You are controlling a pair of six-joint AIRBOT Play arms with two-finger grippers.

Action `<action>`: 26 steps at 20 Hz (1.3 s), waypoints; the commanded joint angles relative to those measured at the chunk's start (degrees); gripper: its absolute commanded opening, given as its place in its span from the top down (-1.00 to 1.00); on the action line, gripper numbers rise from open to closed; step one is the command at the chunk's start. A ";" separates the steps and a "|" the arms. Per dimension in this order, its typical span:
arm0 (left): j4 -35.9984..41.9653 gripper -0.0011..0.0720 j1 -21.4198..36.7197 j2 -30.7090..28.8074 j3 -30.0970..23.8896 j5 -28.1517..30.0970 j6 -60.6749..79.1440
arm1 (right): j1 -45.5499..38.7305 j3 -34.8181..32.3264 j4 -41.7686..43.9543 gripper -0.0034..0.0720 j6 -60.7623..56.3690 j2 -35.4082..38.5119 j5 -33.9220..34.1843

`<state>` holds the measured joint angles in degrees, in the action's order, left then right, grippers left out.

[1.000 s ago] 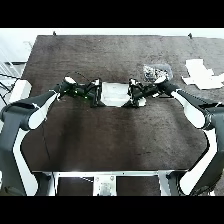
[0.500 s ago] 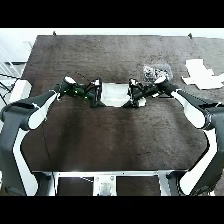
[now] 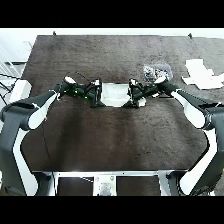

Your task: Fold the box and place the chain.

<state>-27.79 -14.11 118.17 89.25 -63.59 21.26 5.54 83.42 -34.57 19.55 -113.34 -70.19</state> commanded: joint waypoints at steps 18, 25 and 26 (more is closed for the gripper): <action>-0.04 -0.73 0.02 0.04 0.02 -0.02 0.02 | -0.15 0.00 -0.22 -1.00 -0.94 0.15 -0.44; -0.04 -0.73 0.04 0.04 0.02 -0.04 0.02 | -2.14 0.00 -7.65 -1.00 -7.34 3.82 -0.42; -0.04 -0.73 0.04 0.04 0.02 -0.04 0.02 | -2.75 0.00 -8.44 -1.00 -8.13 4.50 -0.42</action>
